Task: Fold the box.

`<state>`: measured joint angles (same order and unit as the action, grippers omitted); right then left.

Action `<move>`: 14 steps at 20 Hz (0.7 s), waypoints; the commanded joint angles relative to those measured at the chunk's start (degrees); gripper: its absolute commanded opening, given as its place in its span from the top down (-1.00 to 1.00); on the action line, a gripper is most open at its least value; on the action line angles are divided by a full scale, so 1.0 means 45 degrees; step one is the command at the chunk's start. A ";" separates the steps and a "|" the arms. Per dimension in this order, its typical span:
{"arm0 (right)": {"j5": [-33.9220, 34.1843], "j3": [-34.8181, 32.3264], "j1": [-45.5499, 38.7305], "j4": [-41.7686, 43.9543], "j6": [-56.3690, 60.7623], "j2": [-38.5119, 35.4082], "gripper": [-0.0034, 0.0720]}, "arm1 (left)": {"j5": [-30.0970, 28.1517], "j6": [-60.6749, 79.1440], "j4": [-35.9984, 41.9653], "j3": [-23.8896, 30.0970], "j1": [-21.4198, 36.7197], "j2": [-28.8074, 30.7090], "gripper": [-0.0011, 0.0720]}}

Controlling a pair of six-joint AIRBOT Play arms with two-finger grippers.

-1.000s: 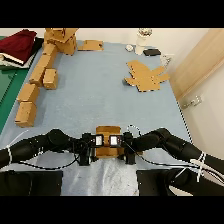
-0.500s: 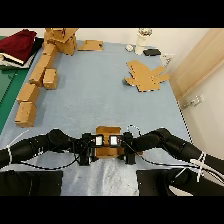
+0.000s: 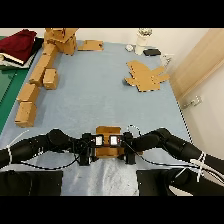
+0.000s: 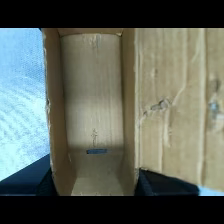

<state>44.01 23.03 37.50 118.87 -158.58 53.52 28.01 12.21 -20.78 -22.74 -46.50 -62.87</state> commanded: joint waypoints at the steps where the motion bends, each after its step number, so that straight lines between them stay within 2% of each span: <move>1: -0.0005 -0.0005 0.0000 0.0005 0.0005 -0.0005 -0.32 | 0.0000 0.0000 -0.0005 -0.0010 0.0015 0.0005 -0.22; 13: 0.0000 -0.0005 0.0000 0.0019 0.0005 -0.0010 -0.31 | 0.0000 0.0000 -0.0005 -0.0010 0.0015 0.0000 -0.22; 14: 0.0010 0.0000 0.0005 0.0024 0.0000 -0.0015 -0.87 | 0.0000 0.0000 -0.0005 -0.0010 0.0015 0.0000 -0.22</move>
<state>44.05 23.03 37.50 118.85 -158.58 53.52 27.88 12.23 -20.78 -22.74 -46.50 -62.87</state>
